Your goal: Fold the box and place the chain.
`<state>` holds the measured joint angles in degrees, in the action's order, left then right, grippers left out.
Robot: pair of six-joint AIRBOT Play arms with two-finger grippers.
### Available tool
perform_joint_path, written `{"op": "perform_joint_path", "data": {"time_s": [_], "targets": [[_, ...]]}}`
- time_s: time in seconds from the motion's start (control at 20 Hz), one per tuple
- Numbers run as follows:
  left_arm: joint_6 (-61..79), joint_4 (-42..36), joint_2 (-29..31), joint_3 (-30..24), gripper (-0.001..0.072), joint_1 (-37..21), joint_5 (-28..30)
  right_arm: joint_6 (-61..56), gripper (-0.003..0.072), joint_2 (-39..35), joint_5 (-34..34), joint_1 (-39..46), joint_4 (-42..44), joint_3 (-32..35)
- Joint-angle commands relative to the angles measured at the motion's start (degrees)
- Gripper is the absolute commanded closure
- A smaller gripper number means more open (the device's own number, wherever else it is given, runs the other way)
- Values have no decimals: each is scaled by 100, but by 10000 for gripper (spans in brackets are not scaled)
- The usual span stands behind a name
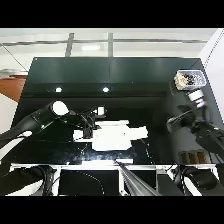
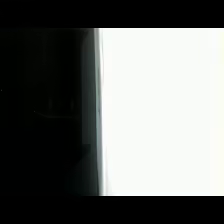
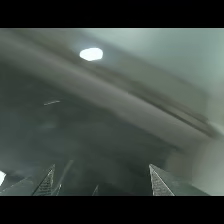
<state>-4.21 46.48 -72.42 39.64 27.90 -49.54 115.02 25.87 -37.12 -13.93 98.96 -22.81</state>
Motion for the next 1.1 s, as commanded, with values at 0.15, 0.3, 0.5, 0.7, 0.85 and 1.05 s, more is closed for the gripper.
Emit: {"op": "perform_joint_path", "data": {"time_s": [0.15, 0.3, 0.5, 0.7, 0.85, 1.05], "targets": [[103, 103, -350, -50, 681, 22, 173, 2140, -12, 623, 319, -1106, 1180, 214], [103, 105, -352, -48, 681, 15, 181, 2452, -13, 916, 214, -1432, 1182, 214], [94, 103, -352, 35, 680, 17, 81, 3010, -12, 1351, 199, -1843, 1200, 214], [-114, 129, -352, 96, 681, 15, 24, 3246, -12, 1626, 221, -1976, 1349, 214], [-223, 131, -356, 162, 680, 15, -197, 3248, -12, 1657, 186, -1978, 1353, 214], [-223, 129, -363, 177, 680, 17, -192, 3545, -12, 1685, -13, -1980, 1681, 214]]}}
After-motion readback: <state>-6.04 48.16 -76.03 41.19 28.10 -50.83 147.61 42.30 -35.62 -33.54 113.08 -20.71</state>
